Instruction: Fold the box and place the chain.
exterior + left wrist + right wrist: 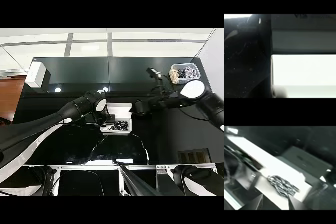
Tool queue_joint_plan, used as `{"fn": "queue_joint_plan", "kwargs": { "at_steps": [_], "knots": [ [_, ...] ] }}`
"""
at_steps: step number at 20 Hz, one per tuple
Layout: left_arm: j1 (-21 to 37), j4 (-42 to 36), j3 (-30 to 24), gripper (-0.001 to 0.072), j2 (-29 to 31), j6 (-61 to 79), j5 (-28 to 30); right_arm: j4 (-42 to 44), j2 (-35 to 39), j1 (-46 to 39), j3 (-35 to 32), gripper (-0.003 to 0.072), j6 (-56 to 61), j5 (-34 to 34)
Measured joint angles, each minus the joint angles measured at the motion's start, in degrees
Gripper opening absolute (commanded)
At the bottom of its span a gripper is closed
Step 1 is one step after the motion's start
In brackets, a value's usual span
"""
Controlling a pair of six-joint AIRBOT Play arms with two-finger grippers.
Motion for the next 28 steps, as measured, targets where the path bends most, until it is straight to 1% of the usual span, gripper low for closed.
{"fn": "queue_joint_plan", "kwargs": {
  "at_steps": [4, 8, 9, 10, 11, 14, 16, 19, 21, 23, 25, 27, 28],
  "knots": [
    [0.0, -0.3, 0.0, 0.0026, 0.0, 0.0, 0.0, -3.3, 2.2, -7.3, 0.0, 0.0375, -1.6, 4.3],
    [0.0, -1.2, 0.0, 0.0029, 0.1, -0.1, 0.0, -4.5, 3.0, -10.3, 0.0, 0.0375, -3.4, 6.2],
    [0.0, -1.6, 0.1, 0.0126, 0.1, -0.3, 0.0, -4.7, 3.1, -10.6, 0.0, 0.0375, -3.6, 6.5],
    [0.0, -2.0, 0.3, 0.0418, 0.2, -0.4, 0.0, -4.8, 3.2, -10.8, 0.0, 0.0375, -3.9, 6.5],
    [0.0, -2.2, 0.6, 0.0583, 0.3, -0.5, 0.0, -5.0, 3.2, -11.0, 0.0, 0.0375, -4.0, 6.6],
    [-0.3, -2.4, 1.8, 0.0579, 1.2, -0.7, 0.1, -5.3, 3.2, -11.3, 0.0, 0.0375, -4.4, 6.5],
    [-0.5, -1.7, 2.2, 0.0580, 3.4, -0.1, -0.2, -5.6, 3.3, -11.3, 0.0, 0.0375, -4.5, 6.6],
    [-0.2, 2.3, 2.2, 0.0579, 8.8, 1.1, -2.1, -5.8, 3.3, -11.4, 0.0, 0.0375, -4.6, 6.0],
    [1.0, 4.2, 0.7, 0.0579, 13.7, 2.7, -2.0, -5.9, 3.3, -11.4, 0.0, 0.0375, -4.6, 5.0],
    [3.6, 5.1, -2.5, 0.0579, 18.6, 4.1, -1.7, -5.9, 3.3, -11.4, 0.0, 0.0375, -4.6, 3.9],
    [7.7, 5.0, -7.6, 0.0579, 23.6, 6.6, -0.2, -5.9, 3.3, -11.4, 0.0, 0.0375, -4.6, 3.1],
    [13.3, 1.8, -14.1, 0.0579, 28.2, 11.6, 2.9, -6.0, 3.3, -11.4, 0.0, 0.0375, -4.6, 2.7],
    [16.5, -1.8, -17.6, 0.0579, 30.1, 15.8, 5.4, -6.0, 3.2, -11.4, 0.0, 0.0375, -4.6, 2.6]
  ]
}}
